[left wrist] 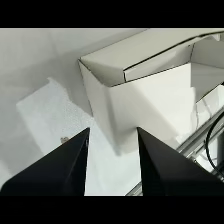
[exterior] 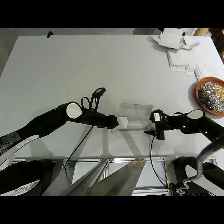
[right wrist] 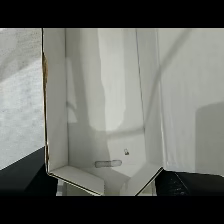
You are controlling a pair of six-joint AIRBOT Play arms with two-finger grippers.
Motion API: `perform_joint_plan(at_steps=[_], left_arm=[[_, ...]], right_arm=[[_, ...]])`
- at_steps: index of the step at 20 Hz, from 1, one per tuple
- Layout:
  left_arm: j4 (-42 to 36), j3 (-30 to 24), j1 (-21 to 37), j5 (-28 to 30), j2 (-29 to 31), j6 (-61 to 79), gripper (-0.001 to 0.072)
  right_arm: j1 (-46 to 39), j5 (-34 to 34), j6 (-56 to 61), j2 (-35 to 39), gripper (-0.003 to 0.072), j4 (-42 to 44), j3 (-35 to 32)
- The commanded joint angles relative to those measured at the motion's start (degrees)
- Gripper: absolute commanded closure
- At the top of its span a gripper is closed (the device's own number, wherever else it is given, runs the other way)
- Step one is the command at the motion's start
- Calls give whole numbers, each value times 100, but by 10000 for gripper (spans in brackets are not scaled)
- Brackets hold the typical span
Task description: Fold the box and place the chain.
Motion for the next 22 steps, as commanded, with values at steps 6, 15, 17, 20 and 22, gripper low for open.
perform_joint_plan(at_steps=[6, 15, 17, 20, 22], left_arm=[[103, 127, -243, 282, -35, 2, 357], [2068, 1189, -761, -328, -769, -1692, 368], [2457, 1495, -887, -664, -964, -2024, 368], [2909, 1969, -1014, -1027, -1255, -2474, 398], [3357, 2284, -1062, -1423, -1462, -2863, 400]], right_arm=[[2, 0, -2, -2, 127, 2, -2], [2, 0, -2, -2, 127, 2, -2], [2, 0, 0, -2, 127, 2, -2], [2, 0, 0, -2, 127, 2, -2], [2, 0, 0, -2, 127, 2, -2]])
